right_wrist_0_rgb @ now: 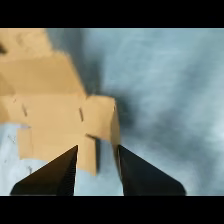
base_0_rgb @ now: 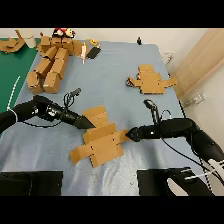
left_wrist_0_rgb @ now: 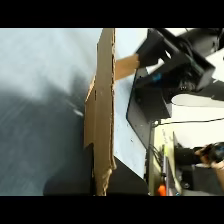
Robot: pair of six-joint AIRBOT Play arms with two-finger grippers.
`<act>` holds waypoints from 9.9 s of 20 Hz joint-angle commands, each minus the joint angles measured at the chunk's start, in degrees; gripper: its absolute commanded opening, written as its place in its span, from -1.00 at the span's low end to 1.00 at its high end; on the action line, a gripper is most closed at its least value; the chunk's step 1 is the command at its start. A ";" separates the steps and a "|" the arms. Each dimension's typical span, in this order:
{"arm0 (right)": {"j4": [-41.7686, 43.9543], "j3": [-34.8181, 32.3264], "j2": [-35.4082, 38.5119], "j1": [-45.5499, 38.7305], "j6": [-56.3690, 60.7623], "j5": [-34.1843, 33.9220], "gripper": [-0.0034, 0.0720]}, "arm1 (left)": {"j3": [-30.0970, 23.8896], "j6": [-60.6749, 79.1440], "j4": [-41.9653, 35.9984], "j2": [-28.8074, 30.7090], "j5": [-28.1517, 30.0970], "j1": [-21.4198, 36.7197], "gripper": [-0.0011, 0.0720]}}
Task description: Fold the box.
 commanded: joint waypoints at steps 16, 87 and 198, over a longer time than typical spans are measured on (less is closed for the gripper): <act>-6.23 8.90 0.00 -5.20 8.81 1.70 -0.85 | -8.74 16.13 12.59 19.71 31.26 -23.52 -0.94; -5.33 8.90 0.00 -5.05 10.25 3.56 -0.86 | -15.72 33.73 1.68 19.54 38.03 -29.62 -0.94; -79.10 -2.40 -7.61 94.47 73.42 1.49 0.08 | -14.29 31.39 1.68 17.18 28.65 -25.40 -0.94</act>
